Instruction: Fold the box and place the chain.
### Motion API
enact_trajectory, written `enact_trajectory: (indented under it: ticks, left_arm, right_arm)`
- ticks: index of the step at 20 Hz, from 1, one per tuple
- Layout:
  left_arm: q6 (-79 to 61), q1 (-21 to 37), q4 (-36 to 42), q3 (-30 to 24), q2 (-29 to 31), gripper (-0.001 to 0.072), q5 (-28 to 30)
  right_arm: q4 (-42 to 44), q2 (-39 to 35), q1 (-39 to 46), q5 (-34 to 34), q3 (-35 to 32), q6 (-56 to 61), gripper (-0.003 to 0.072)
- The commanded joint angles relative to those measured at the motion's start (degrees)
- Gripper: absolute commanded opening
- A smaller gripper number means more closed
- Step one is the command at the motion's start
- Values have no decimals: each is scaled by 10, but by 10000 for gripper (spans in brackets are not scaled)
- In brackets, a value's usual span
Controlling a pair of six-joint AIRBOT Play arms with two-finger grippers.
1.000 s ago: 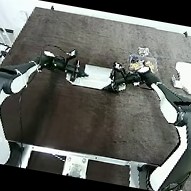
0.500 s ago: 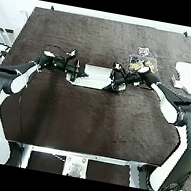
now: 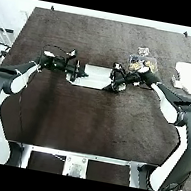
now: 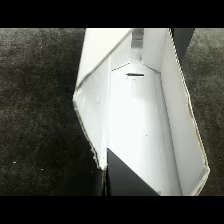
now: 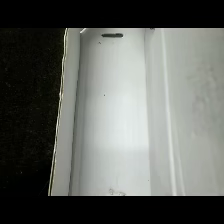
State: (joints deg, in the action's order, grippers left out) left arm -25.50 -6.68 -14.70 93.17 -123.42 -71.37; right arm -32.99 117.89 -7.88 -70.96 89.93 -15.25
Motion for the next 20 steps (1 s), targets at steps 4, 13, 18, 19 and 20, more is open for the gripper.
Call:
enact_trajectory:
  ticks: [4, 13, 18, 19, 20]
  left_arm:
    - [0, 1, 2, 0, 0, 21, 0]
    - [0, 1, 2, 0, 0, 20, -4]
    - [-1, 1, 2, 6, 4, 366, -37]
    - [0, 1, 2, 9, 4, 366, -46]
    - [0, 1, 1, 10, 6, 366, -52]
  right_arm:
    - [0, 0, 0, 0, 0, 0, 542]
    - [0, 0, 0, 0, 0, 0, 541]
    - [0, 0, 0, 0, 0, 0, 541]
    - [0, 0, 0, 0, 0, 0, 541]
    - [0, 0, 0, 0, 0, 0, 542]
